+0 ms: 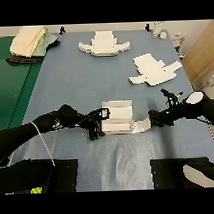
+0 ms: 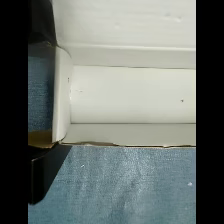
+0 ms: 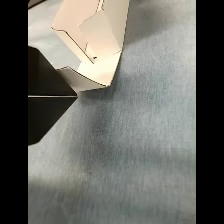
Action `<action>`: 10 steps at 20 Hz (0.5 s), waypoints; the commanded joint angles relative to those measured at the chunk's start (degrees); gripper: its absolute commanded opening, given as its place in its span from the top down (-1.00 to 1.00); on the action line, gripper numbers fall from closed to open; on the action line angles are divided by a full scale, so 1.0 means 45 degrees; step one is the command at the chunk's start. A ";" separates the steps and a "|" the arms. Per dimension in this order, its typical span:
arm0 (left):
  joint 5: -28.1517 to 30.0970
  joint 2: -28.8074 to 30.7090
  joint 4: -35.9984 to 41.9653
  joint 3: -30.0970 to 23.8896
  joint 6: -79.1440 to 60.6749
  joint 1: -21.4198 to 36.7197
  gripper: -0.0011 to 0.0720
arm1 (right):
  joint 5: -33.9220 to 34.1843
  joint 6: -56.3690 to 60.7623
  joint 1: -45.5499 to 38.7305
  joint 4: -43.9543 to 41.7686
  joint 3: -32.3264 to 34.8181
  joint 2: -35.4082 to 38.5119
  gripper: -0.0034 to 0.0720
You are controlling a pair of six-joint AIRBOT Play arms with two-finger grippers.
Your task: Fold the box.
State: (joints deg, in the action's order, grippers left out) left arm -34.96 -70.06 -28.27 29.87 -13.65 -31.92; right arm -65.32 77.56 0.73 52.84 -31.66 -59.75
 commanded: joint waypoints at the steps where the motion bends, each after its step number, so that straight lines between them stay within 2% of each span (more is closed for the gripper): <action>1: 0.0005 -0.0005 -0.0005 0.0010 0.0000 -0.0005 -0.29 | 0.0355 -0.0092 0.0204 -0.0253 0.0039 0.0010 0.91; 4: 0.0005 -0.0005 -0.0005 0.0015 -0.0005 -0.0005 -0.29 | 0.1360 -0.0107 0.0738 -0.0311 0.0549 -0.0029 0.91; 7: 0.0000 -0.0005 -0.0005 0.0010 0.0000 -0.0005 -0.29 | 0.1617 -0.0160 0.1161 -0.0724 0.0855 -0.0316 0.91; 10: 0.0005 -0.0005 -0.0005 0.0015 -0.0005 -0.0005 -0.29 | 0.1608 -0.1341 0.1214 -0.2642 0.0792 -0.0340 0.91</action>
State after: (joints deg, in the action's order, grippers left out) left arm -34.96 -70.06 -28.34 29.87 -13.69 -31.92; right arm -58.83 75.46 5.43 47.77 -28.38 -60.95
